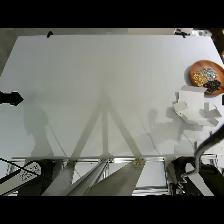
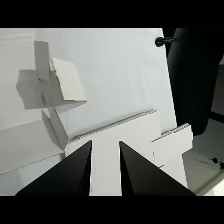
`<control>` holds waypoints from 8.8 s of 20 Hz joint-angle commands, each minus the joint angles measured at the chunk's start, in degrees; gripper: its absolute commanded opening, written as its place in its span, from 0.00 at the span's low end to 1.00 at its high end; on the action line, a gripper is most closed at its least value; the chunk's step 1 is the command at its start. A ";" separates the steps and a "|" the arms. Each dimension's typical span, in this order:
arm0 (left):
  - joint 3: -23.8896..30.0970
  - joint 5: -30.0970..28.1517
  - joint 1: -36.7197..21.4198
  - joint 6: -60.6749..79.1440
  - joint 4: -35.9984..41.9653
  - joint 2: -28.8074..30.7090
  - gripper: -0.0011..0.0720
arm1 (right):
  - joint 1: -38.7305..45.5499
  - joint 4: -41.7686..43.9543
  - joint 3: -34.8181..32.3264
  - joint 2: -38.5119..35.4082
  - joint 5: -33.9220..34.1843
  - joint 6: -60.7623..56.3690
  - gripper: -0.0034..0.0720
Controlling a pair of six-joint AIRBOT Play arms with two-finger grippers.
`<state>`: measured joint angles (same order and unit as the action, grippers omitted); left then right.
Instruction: Fold the box and place the chain.
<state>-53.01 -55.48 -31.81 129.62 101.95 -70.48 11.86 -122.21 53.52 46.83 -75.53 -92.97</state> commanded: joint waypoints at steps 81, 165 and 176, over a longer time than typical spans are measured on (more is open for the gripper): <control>0.02 -0.02 -0.04 0.00 0.00 0.04 0.97 | -5.22 57.16 8.50 10.40 6.05 20.13 0.06; -0.13 0.72 18.64 6.34 10.49 -0.07 0.97 | -22.14 41.40 -16.74 16.74 29.20 0.26 0.06; -3.06 8.22 47.21 15.30 32.89 -0.17 0.97 | -22.14 41.42 -16.74 16.74 28.22 0.42 0.06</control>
<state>-55.61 -45.54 10.41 139.17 125.10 -70.63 -10.22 -80.82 36.80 63.55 -47.13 -92.66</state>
